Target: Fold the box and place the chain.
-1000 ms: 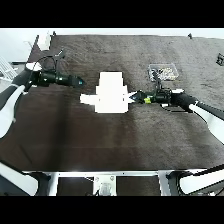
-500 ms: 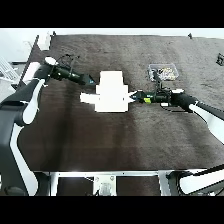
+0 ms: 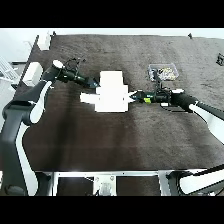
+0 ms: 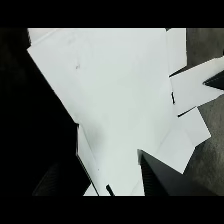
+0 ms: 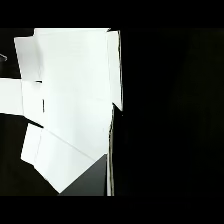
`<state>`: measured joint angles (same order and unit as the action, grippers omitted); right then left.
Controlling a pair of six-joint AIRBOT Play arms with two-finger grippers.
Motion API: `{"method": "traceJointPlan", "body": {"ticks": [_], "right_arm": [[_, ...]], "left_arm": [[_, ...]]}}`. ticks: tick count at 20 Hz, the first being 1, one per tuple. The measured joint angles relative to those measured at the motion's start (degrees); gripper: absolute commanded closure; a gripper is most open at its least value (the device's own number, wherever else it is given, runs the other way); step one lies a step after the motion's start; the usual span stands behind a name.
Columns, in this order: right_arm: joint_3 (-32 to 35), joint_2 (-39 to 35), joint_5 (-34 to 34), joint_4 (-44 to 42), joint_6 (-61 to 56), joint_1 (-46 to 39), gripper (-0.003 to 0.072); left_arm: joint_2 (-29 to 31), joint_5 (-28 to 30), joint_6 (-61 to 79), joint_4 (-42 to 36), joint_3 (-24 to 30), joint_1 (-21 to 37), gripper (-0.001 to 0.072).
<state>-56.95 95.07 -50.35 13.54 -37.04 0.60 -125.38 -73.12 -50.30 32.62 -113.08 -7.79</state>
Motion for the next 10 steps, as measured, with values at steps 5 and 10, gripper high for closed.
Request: {"method": "traceJointPlan", "body": {"ticks": [5,10], "right_arm": [[0.0,0.0,0.0,0.0,0.1,0.0,0.0676],[0.0,0.0,0.0,0.0,0.2,0.0,0.0676]], "left_arm": [[-0.5,3.0,2.7,-0.7,-0.1,-2.3,0.0162],[-0.8,5.3,4.3,-0.7,-0.1,-3.5,0.0202]]}}
